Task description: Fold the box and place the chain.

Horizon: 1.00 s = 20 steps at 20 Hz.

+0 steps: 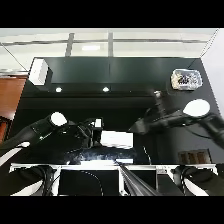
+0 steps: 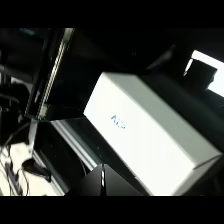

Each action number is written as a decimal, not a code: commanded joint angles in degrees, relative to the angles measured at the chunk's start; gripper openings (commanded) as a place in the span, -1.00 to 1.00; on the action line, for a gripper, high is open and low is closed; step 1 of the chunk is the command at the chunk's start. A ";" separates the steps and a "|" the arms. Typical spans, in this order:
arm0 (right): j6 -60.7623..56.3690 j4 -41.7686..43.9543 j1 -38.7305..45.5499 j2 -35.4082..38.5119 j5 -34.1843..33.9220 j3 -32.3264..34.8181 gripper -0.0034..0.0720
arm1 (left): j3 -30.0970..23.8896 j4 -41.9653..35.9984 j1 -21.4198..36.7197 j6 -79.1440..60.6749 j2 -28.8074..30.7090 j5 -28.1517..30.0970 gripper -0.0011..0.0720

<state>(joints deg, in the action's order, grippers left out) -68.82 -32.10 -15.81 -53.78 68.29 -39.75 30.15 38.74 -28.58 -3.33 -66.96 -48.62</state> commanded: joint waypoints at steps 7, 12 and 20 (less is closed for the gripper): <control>0.02 -9.14 21.81 5.60 3.85 -1.90 -0.88 | 2.75 6.32 0.09 13.62 11.50 -8.81 0.98; 0.02 -9.09 21.77 5.60 3.41 -1.90 -0.88 | 10.78 2.91 -10.05 15.82 2.54 -0.61 0.98; 0.02 -9.11 21.77 5.60 3.45 -1.90 -0.88 | 18.58 2.34 -12.15 17.00 -9.05 -5.11 0.98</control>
